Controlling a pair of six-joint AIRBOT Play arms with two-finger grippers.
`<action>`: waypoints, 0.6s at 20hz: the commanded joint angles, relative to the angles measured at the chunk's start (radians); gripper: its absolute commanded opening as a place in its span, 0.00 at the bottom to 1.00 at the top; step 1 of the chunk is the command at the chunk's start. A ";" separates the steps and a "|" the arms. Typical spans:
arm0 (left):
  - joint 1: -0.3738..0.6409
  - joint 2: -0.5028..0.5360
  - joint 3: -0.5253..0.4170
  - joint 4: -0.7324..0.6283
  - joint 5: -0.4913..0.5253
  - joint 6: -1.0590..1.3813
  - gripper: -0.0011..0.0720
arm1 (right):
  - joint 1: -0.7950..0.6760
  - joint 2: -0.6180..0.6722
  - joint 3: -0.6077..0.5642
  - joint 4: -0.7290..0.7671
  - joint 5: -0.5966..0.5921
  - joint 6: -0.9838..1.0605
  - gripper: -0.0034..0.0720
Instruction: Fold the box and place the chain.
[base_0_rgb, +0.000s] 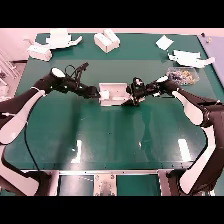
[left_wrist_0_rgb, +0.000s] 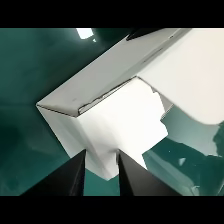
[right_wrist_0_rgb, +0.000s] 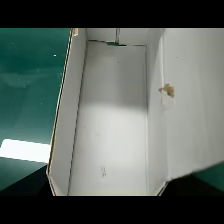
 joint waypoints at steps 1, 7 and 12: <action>-0.027 0.000 0.051 0.101 0.003 -0.088 0.37 | 0.000 0.000 0.001 0.000 0.000 0.000 0.83; -0.075 0.000 0.087 0.226 0.008 -0.198 0.37 | 0.000 0.000 0.001 0.000 0.000 0.000 0.83; -0.099 0.000 0.087 0.249 0.019 -0.220 0.37 | 0.000 0.000 0.000 0.000 0.000 0.000 0.83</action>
